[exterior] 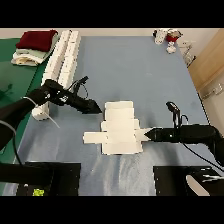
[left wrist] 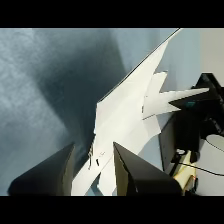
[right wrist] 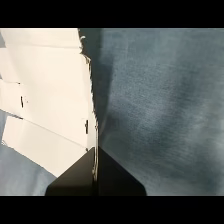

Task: Fold the box.

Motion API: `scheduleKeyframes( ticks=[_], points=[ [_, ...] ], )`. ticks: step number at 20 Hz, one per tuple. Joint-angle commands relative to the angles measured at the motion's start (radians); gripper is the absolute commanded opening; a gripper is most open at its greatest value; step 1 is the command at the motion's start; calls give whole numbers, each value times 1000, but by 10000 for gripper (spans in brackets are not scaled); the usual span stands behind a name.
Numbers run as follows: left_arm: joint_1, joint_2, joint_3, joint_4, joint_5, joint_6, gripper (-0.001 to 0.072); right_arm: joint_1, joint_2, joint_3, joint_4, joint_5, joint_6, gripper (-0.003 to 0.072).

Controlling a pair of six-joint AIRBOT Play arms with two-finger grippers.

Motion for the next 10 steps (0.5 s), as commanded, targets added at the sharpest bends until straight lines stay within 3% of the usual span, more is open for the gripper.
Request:
scheduleKeyframes(
  ticks=[1, 5, 10],
  points=[
    [-25, -164, 91, -98, -90, 146, 353, 2, 2, -2, -2, -11, 1, 3],
    [-92, -270, 203, -73, -122, 200, 353, 2, 2, -2, -11, -9, 2, 3],
    [-146, -289, 262, -5, -198, 213, 352, 2, 2, -2, -15, -8, 2, 3]
  ],
)
